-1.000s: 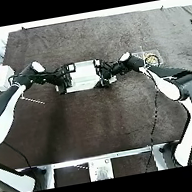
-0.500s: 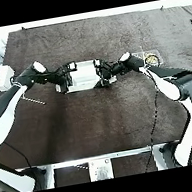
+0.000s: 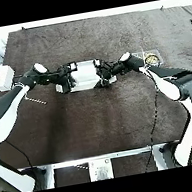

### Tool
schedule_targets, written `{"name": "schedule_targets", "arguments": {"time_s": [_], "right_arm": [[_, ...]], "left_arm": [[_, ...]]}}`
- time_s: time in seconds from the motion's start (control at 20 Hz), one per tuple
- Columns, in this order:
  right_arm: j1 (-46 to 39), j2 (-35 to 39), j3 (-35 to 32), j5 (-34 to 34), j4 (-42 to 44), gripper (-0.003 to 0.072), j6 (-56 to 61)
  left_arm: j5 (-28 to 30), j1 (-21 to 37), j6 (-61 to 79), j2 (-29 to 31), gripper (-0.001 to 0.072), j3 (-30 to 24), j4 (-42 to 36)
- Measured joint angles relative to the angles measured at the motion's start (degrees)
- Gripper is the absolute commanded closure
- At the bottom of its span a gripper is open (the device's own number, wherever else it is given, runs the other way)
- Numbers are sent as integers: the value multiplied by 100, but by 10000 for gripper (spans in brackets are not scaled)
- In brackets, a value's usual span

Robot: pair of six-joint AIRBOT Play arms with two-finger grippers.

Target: Fold the box and place the chain.

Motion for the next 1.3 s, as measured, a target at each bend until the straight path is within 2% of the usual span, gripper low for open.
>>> {"name": "schedule_targets", "arguments": {"time_s": [0.05, 0.1, 0.15, 0.55, 0.7, 0.8, 0.85, 0.9, 0.95, 1.3], "right_arm": [[0, 0, 0, 0, 0, 467, 0], [0, 0, 0, 0, 0, 467, 0], [0, 0, 0, 0, 0, 467, 0], [0, 0, 0, 0, 0, 467, 0], [0, 0, 0, 0, 0, 467, -2], [0, 0, 0, 0, 0, 467, -2], [0, 0, 0, 0, 2, 467, -2], [0, 0, 0, 0, 2, 467, -2], [0, 0, 0, 0, 2, 467, 0], [0, 0, 0, 0, 2, 467, -2]], "left_arm": [[0, 0, 13, -2, 451, 0, -22], [2, 0, 22, -7, 254, 0, -63], [-7, -2, 31, -7, 154, 0, -83], [-42, -2, 55, -57, 157, 0, -144], [-48, 4, 55, -74, 445, 0, -129], [-55, 50, 55, -79, 591, 0, -125], [-61, 92, 55, -79, 614, 0, -125], [-85, 144, 50, -79, 672, 0, -127], [-114, 208, 42, -79, 697, 0, -127], [-463, 531, -446, 76, 700, 116, -90]]}}
